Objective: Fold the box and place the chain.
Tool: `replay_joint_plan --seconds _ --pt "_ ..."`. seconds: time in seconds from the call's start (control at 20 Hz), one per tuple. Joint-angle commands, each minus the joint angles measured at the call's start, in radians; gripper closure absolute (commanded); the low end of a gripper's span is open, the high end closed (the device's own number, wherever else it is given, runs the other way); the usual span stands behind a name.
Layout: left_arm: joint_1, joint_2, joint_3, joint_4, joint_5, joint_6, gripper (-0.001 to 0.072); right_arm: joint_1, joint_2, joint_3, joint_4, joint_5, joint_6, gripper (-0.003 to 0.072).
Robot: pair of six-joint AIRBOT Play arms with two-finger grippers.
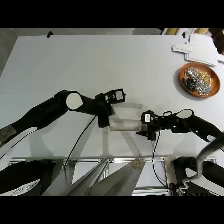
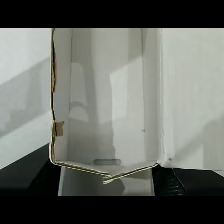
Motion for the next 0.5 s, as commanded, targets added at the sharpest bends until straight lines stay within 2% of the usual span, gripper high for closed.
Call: replay_joint_plan --seconds 0.0,0.25,0.35,0.4,0.45 --pt "0.021 0.036 -0.025 0.012 -0.201 0.003 0.0700 0.000 0.001 0.001 0.001 0.000 0.000 0.0275" --pt "0.053 0.036 -0.121 0.067 -0.100 0.009 0.0698 0.000 0.001 0.001 0.001 0.000 0.000 0.0275" --pt "0.073 0.036 -0.137 0.072 -0.088 0.009 0.0696 0.000 0.001 0.001 0.001 0.000 0.000 0.0275" --pt "0.084 0.036 -0.142 0.073 -0.088 0.012 0.0688 0.000 0.001 0.001 0.001 0.000 0.000 0.0275" --pt "0.093 0.036 -0.147 0.081 -0.088 0.012 0.0643 0.000 0.001 0.001 0.001 0.000 0.000 0.0275"
